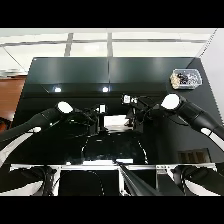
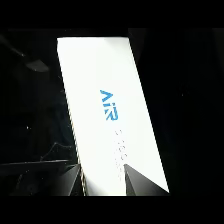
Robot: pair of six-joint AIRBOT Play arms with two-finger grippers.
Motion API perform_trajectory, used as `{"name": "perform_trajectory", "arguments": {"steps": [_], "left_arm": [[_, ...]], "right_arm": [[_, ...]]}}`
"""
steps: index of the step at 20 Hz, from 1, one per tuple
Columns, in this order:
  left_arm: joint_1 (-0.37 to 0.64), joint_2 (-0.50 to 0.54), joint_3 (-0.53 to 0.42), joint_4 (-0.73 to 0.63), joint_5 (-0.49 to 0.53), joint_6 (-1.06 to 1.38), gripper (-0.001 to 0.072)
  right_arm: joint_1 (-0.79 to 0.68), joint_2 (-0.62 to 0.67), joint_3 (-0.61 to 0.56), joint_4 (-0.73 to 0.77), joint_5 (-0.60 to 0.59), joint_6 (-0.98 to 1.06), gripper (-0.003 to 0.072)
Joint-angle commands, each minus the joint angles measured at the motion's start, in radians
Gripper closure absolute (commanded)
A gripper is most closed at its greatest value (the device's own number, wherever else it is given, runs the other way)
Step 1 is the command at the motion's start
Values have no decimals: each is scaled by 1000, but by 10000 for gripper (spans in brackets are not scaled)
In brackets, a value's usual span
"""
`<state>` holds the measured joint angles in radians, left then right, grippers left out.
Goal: Fold the box and place the chain.
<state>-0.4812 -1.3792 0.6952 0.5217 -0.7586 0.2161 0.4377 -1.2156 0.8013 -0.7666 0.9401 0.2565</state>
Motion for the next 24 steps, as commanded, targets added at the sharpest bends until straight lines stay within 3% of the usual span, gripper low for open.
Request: {"name": "perform_trajectory", "arguments": {"steps": [1,8,14,16,20,24], "left_arm": [[0,-1,0,0,0,1,336],[0,-1,0,0,0,1,336],[0,-1,0,0,0,1,336],[0,-1,0,0,0,1,336],[0,-1,0,0,0,1,336],[0,-1,0,0,0,1,336]], "right_arm": [[1,-7,-4,-24,0,20,362],[0,6,-6,-23,30,47,362],[-45,86,7,-19,182,530,368],[-47,85,-26,20,193,665,678],[-45,58,-89,311,79,678,667],[-45,-35,-89,344,-21,679,667]]}}
